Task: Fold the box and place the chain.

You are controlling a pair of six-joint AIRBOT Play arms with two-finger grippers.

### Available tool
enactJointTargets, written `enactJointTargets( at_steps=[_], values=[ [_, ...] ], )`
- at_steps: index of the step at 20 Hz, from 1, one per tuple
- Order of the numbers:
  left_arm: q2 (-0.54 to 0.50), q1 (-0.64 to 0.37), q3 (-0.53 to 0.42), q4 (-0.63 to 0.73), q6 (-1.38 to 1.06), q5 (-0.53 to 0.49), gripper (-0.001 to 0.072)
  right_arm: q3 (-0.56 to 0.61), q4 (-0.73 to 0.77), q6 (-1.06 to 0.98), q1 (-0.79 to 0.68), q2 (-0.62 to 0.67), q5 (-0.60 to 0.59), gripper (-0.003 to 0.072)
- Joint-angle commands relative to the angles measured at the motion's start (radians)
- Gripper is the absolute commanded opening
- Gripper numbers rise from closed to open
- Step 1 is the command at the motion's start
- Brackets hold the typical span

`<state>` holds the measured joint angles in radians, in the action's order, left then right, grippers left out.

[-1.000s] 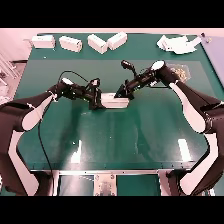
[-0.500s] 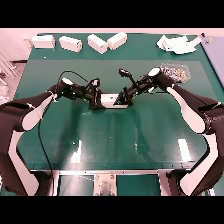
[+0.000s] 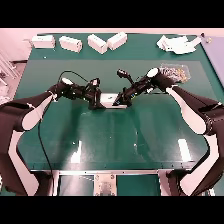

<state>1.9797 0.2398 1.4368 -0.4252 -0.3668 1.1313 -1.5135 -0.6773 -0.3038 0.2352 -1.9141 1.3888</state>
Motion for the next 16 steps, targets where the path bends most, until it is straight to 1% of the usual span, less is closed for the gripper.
enactJointTargets(
  at_steps=[1, 3, 7, 9, 11, 13, 14, 16],
  values=[
    [-0.001, 0.000, 0.001, -0.001, 0.000, 0.003, 0.0627, 0.002, 0.044, 0.010, 0.000, 0.023, -0.007, 0.0008],
    [-0.001, 0.000, 0.001, -0.001, 0.000, 0.003, 0.0627, 0.002, 0.107, 0.029, 0.000, 0.070, -0.001, 0.0007],
    [-0.001, 0.000, 0.001, -0.001, 0.000, 0.003, 0.0627, 0.002, 0.114, 0.029, 0.000, 0.163, -0.001, 0.0007],
    [-0.001, 0.000, 0.001, -0.001, 0.000, 0.003, 0.0627, 0.002, 0.113, 0.029, 0.000, 0.176, -0.002, 0.0008],
    [-0.001, 0.000, 0.001, -0.001, 0.000, 0.003, 0.0627, 0.032, 0.112, 0.035, 0.000, 0.175, -0.021, 0.0007],
    [-0.001, 0.000, 0.001, -0.001, 0.000, 0.003, 0.0627, 0.093, 0.113, 0.084, 0.000, 0.175, -0.088, 0.0006],
    [-0.001, 0.001, 0.001, -0.001, 0.000, 0.003, 0.0627, 0.127, 0.114, 0.114, 0.000, 0.175, -0.144, 0.0005],
    [-0.001, 0.000, 0.001, -0.001, 0.000, 0.003, 0.0627, 0.197, 0.157, 0.240, 0.001, 0.177, -0.268, 0.0004]
  ],
)
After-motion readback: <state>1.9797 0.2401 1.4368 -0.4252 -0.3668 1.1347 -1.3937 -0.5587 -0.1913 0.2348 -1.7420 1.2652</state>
